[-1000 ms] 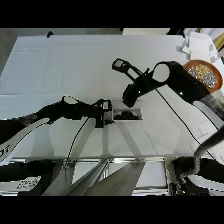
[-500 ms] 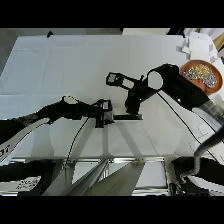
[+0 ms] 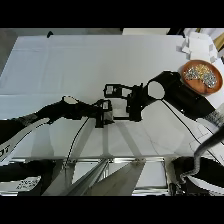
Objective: Fold the box and place the chain.
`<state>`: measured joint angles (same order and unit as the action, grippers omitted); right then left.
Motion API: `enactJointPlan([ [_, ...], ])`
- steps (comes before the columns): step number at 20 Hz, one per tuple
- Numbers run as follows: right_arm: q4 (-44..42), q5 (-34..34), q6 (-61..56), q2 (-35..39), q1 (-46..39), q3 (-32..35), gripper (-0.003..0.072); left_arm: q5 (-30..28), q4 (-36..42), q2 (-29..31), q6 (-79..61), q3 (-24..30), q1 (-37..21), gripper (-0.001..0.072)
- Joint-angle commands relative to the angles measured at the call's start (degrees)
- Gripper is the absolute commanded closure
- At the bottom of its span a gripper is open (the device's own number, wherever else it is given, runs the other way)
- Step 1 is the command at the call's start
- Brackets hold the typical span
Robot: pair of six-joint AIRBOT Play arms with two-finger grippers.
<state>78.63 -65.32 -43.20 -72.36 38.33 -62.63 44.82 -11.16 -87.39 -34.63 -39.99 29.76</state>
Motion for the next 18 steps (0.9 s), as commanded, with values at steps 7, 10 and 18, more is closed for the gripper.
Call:
enactJointPlan([
  [7,-0.85,4.94,0.39,0.33,0.17,4.87,0.0411,-0.02,0.0,0.04,-0.02,-0.02,-0.02,0.0559],
  [10,-0.83,5.77,0.37,0.44,0.17,5.4,0.0413,-0.02,-0.02,0.04,-0.02,-0.02,-0.02,0.0559],
  [18,-0.92,6.78,0.2,0.68,0.17,5.4,0.0443,-0.02,0.0,0.04,-0.02,-0.02,-0.02,0.0559],
])
